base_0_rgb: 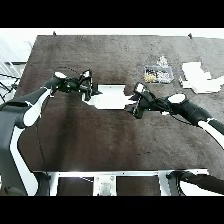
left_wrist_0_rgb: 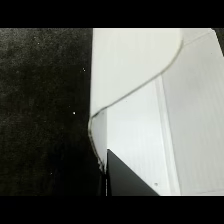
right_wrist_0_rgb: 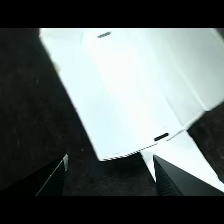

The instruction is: Fold the box and place the chain.

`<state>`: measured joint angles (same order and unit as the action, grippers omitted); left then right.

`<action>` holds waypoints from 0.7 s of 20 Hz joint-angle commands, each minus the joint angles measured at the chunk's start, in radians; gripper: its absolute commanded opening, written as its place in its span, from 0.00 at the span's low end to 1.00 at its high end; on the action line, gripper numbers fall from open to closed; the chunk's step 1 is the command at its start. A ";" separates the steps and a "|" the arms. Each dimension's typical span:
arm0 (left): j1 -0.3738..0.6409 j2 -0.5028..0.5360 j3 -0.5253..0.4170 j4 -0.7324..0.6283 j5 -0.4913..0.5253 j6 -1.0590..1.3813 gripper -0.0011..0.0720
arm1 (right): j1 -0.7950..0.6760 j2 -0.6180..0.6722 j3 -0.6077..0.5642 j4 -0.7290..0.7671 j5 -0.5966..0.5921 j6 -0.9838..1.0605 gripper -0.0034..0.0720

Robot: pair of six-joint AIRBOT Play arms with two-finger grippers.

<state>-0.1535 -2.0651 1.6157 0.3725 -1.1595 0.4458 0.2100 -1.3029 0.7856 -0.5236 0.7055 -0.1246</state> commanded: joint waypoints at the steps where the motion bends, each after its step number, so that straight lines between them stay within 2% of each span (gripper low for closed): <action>1: 0.000 0.001 0.000 0.000 0.000 0.000 0.04 | 0.042 -0.019 -0.005 -0.079 -0.036 -0.045 0.90; 5: 0.000 0.001 0.000 0.000 0.000 0.000 0.04 | 0.079 -0.045 -0.005 -0.092 -0.090 -0.079 0.90; 11: 0.000 0.001 0.000 0.000 -0.001 0.000 0.04 | 0.105 -0.108 -0.003 -0.090 -0.255 -0.079 0.90; 14: 0.000 0.000 0.000 0.000 0.000 0.000 0.04 | 0.113 -0.126 0.004 -0.060 -0.272 -0.079 0.90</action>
